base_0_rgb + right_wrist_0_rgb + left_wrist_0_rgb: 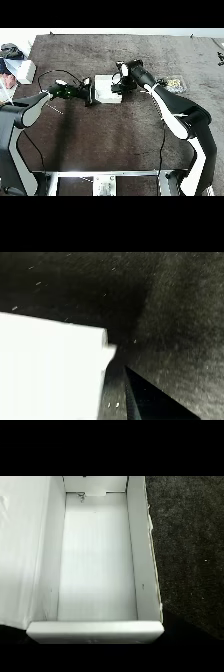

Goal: Fold the box and place the chain.

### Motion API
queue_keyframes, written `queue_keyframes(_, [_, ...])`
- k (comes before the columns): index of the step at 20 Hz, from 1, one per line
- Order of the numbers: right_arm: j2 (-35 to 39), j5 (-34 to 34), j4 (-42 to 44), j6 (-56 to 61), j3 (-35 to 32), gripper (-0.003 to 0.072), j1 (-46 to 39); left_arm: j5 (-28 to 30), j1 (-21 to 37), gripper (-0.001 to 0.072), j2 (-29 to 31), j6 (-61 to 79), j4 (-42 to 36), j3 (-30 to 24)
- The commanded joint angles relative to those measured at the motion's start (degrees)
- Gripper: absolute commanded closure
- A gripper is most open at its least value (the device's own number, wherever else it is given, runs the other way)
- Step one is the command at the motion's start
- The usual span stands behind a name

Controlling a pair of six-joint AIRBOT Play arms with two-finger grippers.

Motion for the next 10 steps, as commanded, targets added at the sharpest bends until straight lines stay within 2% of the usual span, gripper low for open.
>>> queue_keyframes(1, [2.69,1.95,0.63,-2.12,0.07,0.0393,0.0,-0.02,0.0,0.0236,0.04,-0.07,0.02,0.02])
queue_keyframes(4, [5.7,1.77,1.49,-6.6,0.07,0.0394,0.0,-0.02,0.0,0.0236,0.04,-0.07,0.02,0.02])
queue_keyframes(7, [8.04,-4.37,1.46,-14.88,0.0,0.0395,-0.22,-0.02,0.0,0.0236,0.04,-0.07,0.0,0.02])
queue_keyframes(10, [10.45,-8.15,1.49,-18.01,-0.81,0.0395,-2.14,-0.02,0.0,0.0236,0.04,-0.07,0.0,0.02])
